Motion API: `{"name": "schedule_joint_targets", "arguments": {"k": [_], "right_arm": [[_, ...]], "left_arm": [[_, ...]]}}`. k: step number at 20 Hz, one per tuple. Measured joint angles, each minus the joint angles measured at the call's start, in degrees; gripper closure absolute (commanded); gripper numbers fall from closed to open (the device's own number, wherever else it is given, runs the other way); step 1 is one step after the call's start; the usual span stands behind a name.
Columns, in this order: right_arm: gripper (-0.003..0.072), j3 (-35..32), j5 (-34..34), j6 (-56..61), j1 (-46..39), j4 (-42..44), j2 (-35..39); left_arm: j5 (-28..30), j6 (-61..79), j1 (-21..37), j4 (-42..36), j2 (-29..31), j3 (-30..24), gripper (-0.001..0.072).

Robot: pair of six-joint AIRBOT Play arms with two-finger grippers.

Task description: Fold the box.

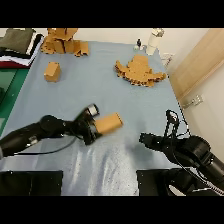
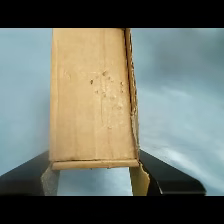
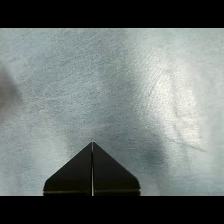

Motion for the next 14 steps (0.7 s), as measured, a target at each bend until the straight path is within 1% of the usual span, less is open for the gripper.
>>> {"name": "schedule_joint_targets", "arguments": {"k": [1,3,5,7,8,10,12,14], "right_arm": [[0.0686,-0.02,-0.02,0.22,0.00,-0.22,-0.02],[0.0686,0.00,-0.02,0.44,0.00,-0.96,-0.02],[0.0685,0.00,-0.02,0.52,0.00,-1.46,-0.02],[0.0685,0.00,0.02,0.66,0.00,-1.84,0.00],[0.0685,0.00,0.13,0.66,0.00,-2.05,-0.02],[0.0685,-0.02,1.01,0.68,0.00,-2.43,0.02],[0.0686,0.00,2.29,0.68,0.00,-2.71,0.00],[0.0686,-0.02,3.61,0.68,-0.02,-2.99,-0.02]], "left_arm": [[1.11,-4.46,2.64,2.56,2.03,0.04,0.0207],[1.66,-13.81,9.92,10.91,5.05,0.04,0.0207],[0.42,-23.56,19.15,21.09,6.19,0.04,0.0206],[-0.98,-33.03,29.38,28.68,5.99,0.07,0.0207],[-1.53,-36.54,33.55,30.99,5.44,0.24,0.0206],[-2.14,-41.79,40.04,33.88,3.39,1.27,0.0207],[-2.49,-45.00,43.82,35.71,0.11,3.41,0.0207],[-2.80,-46.86,45.44,35.74,-4.15,6.86,0.0206]]}}
